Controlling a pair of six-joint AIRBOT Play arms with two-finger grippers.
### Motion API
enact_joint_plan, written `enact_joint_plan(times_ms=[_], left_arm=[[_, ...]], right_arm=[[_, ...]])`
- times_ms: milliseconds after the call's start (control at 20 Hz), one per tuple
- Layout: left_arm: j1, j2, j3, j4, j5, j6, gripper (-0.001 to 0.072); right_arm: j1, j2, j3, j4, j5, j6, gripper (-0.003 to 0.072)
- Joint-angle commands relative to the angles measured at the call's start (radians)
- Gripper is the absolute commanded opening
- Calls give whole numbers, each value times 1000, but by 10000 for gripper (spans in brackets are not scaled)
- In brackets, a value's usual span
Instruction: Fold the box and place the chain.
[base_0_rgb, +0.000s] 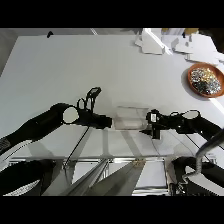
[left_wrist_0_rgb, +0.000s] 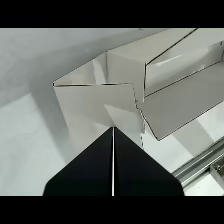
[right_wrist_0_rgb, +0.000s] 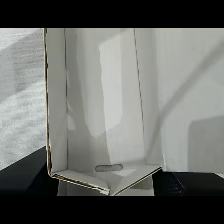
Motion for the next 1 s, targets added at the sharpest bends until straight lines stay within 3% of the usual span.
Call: enact_joint_plan(times_ms=[0,150,500,950], left_arm=[[31,24,4,150,-84,-105,1],[37,27,-2,293,-167,-232,2],[14,-68,-23,31,9,-34,7],[-12,-66,-21,1,-18,-10,7]], right_arm=[[1,0,0,0,0,0,430],[1,0,0,0,0,0,430],[1,0,0,0,0,0,430],[1,0,0,0,0,0,430]])
